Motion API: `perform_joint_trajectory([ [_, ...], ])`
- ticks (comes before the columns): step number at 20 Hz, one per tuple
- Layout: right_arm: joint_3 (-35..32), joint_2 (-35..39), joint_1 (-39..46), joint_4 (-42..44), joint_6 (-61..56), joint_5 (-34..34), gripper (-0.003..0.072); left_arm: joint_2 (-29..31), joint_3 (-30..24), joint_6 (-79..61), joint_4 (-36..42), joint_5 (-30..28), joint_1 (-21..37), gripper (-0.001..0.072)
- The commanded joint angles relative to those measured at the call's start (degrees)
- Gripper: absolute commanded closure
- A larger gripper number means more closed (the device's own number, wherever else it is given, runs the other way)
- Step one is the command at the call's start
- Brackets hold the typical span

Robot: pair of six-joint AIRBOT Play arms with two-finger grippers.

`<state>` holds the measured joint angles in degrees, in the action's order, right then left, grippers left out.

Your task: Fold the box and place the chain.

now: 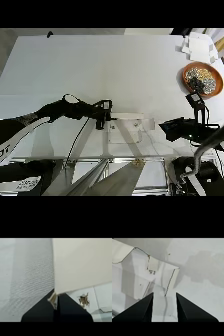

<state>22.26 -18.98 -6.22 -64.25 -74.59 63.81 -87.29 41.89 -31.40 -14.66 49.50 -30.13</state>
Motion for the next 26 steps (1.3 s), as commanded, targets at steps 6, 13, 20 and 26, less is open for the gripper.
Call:
perform_joint_trajectory([
  [6,0.0,0.0,0.0,0.0,0.0,-0.2,0.0372,-0.1,1.4,-1.3,-5.2,-2.4,0.0,0.0705],
  [13,0.0,0.0,0.0,-0.1,0.0,-0.2,0.0372,-0.1,1.4,-2.3,-5.6,-5.8,-2.0,0.0704],
  [20,0.0,0.0,0.0,-0.2,0.0,-0.2,0.0372,-0.1,1.3,-2.2,-5.6,-6.0,-2.1,0.0704],
  [26,0.0,0.0,0.0,-0.2,0.0,-0.2,0.0372,-0.1,1.4,-2.2,-5.6,-6.0,-2.1,0.0703],
])
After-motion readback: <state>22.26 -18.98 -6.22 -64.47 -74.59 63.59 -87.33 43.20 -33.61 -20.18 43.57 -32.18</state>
